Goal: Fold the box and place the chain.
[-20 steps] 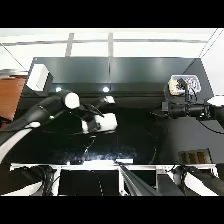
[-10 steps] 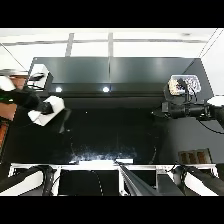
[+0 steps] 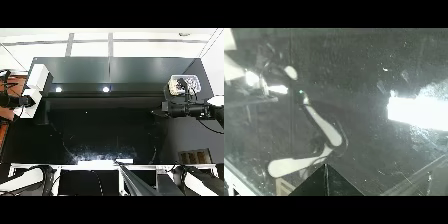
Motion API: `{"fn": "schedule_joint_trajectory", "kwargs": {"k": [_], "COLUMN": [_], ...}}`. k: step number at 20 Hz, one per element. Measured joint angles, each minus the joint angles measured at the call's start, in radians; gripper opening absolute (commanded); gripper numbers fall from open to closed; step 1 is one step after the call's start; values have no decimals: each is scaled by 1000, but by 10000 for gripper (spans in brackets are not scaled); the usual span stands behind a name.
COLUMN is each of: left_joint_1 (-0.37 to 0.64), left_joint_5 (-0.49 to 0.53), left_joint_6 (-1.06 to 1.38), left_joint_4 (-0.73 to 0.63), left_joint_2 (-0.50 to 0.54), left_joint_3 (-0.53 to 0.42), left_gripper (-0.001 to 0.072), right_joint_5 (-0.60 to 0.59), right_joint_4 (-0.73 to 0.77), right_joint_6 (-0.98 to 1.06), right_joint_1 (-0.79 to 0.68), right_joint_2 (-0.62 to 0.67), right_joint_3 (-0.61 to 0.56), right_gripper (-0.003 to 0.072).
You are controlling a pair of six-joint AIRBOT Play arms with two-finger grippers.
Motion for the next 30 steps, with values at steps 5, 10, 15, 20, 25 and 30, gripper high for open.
{"fn": "schedule_joint_trajectory", "kwargs": {"k": [5,10,15,20,25,30], "left_joint_1": [-2,-2,-5,-7,-8,-8], "left_joint_5": [138,210,241,238,178,112], "left_joint_6": [11,18,26,33,33,11], "left_joint_4": [-18,-43,-80,-101,-94,-85], "left_joint_2": [-63,-87,-92,-92,-57,93], "left_joint_3": [2,2,2,2,3,27], "left_gripper": [410,411,411,718,718,716], "right_joint_5": [-4,-6,-7,-8,6,11], "right_joint_4": [23,27,30,30,31,33], "right_joint_6": [7,7,13,17,27,29], "right_joint_1": [0,0,0,0,0,0], "right_joint_2": [0,0,0,0,0,0], "right_joint_3": [0,0,0,0,0,0], "right_gripper": [22,22,22,22,22,22]}}
